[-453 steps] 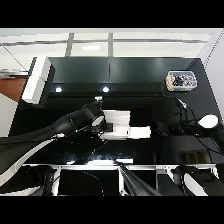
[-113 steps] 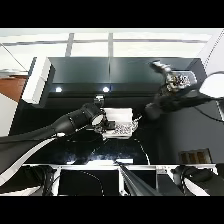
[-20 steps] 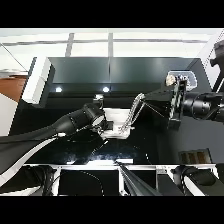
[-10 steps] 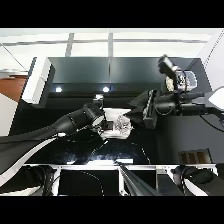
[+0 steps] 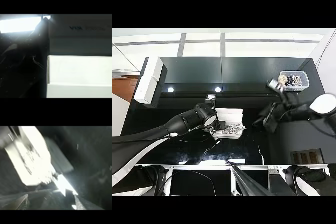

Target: Fold the box and place the chain.

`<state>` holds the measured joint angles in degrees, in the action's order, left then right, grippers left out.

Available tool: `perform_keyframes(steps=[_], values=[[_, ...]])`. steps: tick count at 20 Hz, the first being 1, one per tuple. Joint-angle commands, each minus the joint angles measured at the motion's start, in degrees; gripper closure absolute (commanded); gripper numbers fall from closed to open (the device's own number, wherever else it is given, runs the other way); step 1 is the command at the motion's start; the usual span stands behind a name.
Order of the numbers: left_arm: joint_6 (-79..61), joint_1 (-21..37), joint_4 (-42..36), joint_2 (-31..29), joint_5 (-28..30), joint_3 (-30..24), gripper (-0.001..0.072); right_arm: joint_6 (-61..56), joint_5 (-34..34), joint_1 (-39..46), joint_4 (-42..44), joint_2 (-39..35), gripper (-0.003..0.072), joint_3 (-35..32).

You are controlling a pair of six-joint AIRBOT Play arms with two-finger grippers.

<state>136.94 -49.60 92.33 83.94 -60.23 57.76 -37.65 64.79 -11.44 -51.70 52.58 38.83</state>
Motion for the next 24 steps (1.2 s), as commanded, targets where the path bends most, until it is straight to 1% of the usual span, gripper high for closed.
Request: perform_keyframes(steps=[1,3,7,9,10,11,14,15,16,19,24], values=[[0.0,0.0,0.02,0.04,0.2,0.07,0.068,15.28,-13.22,-2.36,0.81,0.09,0.0007,-12.04],[-0.02,0.0,0.0,0.04,0.17,0.07,0.068,25.79,-20.57,-5.51,1.75,0.15,0.0007,-16.65],[0.0,0.02,0.04,0.04,0.2,0.07,0.068,32.24,-24.28,-8.57,6.36,3.65,0.0008,-17.66],[0.0,0.0,0.04,0.04,0.2,0.07,0.068,36.87,-27.96,-9.79,9.09,5.22,0.001,-17.66],[0.0,0.0,0.02,0.04,0.2,0.07,0.068,38.51,-29.18,-10.25,11.17,6.08,0.0098,-17.66],[0.0,0.0,0.02,0.04,0.17,0.07,0.0679,39.85,-29.2,-10.54,13.0,6.95,0.0113,-17.66],[0.0,0.0,0.02,0.04,0.2,0.07,0.068,44.04,-30.49,-11.19,16.41,8.61,0.0116,-17.66],[0.0,0.0,0.02,0.04,0.17,0.07,0.068,44.11,-31.41,-11.19,17.57,8.72,0.0206,-17.66],[0.0,0.0,0.02,0.04,0.2,0.07,0.068,44.13,-31.89,-11.19,18.69,8.72,0.0226,-17.66],[0.0,0.0,0.02,0.04,0.2,0.07,0.068,44.13,-32.09,-11.19,21.79,9.51,0.0226,-17.66],[0.0,0.0,0.0,0.04,0.2,0.07,0.068,44.11,-32.37,-11.21,21.9,9.79,0.0228,-17.53]])
